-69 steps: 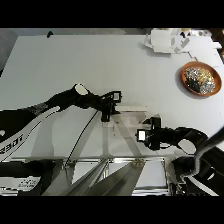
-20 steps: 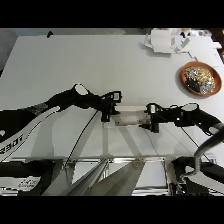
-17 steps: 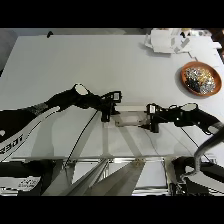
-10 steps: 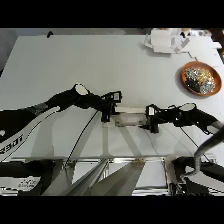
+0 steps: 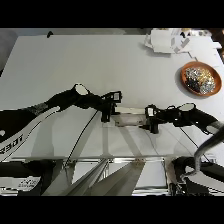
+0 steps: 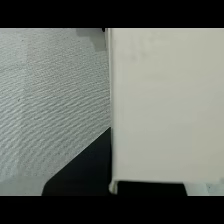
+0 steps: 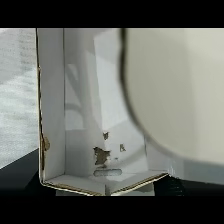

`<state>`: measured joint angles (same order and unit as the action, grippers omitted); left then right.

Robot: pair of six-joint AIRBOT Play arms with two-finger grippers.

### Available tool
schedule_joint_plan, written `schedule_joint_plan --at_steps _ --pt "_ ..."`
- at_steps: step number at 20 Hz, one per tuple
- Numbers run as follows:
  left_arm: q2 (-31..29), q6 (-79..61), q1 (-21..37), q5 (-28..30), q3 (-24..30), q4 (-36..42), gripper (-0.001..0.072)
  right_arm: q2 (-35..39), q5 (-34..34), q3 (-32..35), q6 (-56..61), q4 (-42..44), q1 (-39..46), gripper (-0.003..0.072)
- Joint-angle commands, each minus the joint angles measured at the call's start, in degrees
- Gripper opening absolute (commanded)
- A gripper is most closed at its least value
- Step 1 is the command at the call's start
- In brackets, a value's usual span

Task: Fold the box and place the chain.

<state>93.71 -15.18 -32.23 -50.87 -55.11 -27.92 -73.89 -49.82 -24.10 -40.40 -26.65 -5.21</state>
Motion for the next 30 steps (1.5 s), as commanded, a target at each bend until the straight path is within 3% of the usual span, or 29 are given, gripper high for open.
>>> schedule_joint_plan --at_steps 1,3,5,7,14,17,21,22,24,26,30 --pt "0.0 0.0 0.0 0.0 0.0 0.0 0.001 0.0 0.3 0.0 -0.1 0.0 -0.1 0.0397" --pt "0.0 0.0 0.0 0.0 0.0 0.0 0.001 0.0 0.0 0.0 -0.1 0.6 -0.1 0.0466" --pt "0.0 0.0 0.0 0.0 0.0 0.0 0.001 0.0 -1.1 0.0 -0.1 3.1 -0.1 0.0663" --pt "0.0 0.0 0.0 0.0 0.0 0.0 0.001 0.0 -3.0 -0.7 0.0 3.7 0.0 0.0688" --pt "0.0 0.0 0.0 0.0 0.0 0.0 0.001 0.0 -4.7 -0.8 1.2 3.9 0.0 0.0693" --pt "0.0 0.0 0.0 0.0 0.0 0.0 0.001 -0.3 -2.8 -0.8 1.6 2.3 0.0 0.0632" --pt "0.0 0.0 0.0 0.0 0.0 0.0 0.001 -2.2 -1.7 -0.8 1.6 1.2 0.0 0.0621" --pt "0.0 0.0 0.0 0.0 0.0 0.0 0.001 -2.4 -1.7 -0.8 1.6 1.1 0.0 0.057" --pt "0.0 0.0 0.0 0.0 0.0 0.0 0.001 -2.5 -1.7 -0.8 1.6 1.1 0.2 0.0568" --pt "0.0 0.0 0.0 0.0 0.0 0.0 0.001 -2.5 -1.9 -0.8 1.6 1.2 2.0 0.0515" --pt "0.0 0.0 0.0 0.0 0.0 0.0 0.001 -2.5 -2.3 -0.8 1.5 1.4 3.5 0.0505"
